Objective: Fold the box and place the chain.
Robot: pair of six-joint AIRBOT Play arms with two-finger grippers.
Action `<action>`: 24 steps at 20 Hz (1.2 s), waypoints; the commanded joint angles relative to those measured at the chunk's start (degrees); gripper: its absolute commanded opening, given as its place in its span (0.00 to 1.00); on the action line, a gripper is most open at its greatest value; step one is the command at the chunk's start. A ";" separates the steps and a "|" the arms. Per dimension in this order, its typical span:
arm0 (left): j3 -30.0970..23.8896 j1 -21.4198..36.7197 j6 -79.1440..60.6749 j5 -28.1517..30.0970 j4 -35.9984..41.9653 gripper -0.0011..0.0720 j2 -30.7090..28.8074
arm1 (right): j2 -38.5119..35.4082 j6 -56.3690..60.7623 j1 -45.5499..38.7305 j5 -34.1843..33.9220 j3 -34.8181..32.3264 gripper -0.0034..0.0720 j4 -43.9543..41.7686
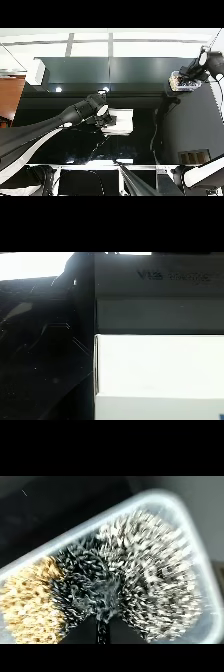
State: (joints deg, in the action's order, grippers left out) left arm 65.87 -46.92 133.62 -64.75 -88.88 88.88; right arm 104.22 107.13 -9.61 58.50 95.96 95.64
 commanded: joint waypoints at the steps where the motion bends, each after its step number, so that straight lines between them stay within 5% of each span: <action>1: 0.00 0.02 -0.11 0.02 0.00 0.05 0.04 | -4.04 -5.38 -0.04 3.43 5.25 0.06 -0.57; 8: 0.00 0.02 -0.11 0.02 0.00 0.05 0.04 | -18.73 -11.50 -0.02 3.45 10.54 0.06 -3.78; 15: 0.00 0.00 -0.11 0.22 0.00 0.05 0.04 | -26.29 -19.39 0.42 11.06 22.64 0.05 -21.09; 18: 0.00 0.02 -0.11 0.22 0.00 0.05 0.04 | -30.25 -20.35 0.42 11.72 22.69 0.05 -24.26; 24: 0.00 0.02 -0.11 0.22 -0.02 0.05 0.04 | -38.64 -26.08 0.44 24.46 18.78 0.05 -34.82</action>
State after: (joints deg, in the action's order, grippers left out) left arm 65.89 -46.92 133.51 -64.60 -88.88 88.88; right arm 69.49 84.44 -9.23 76.44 116.73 67.20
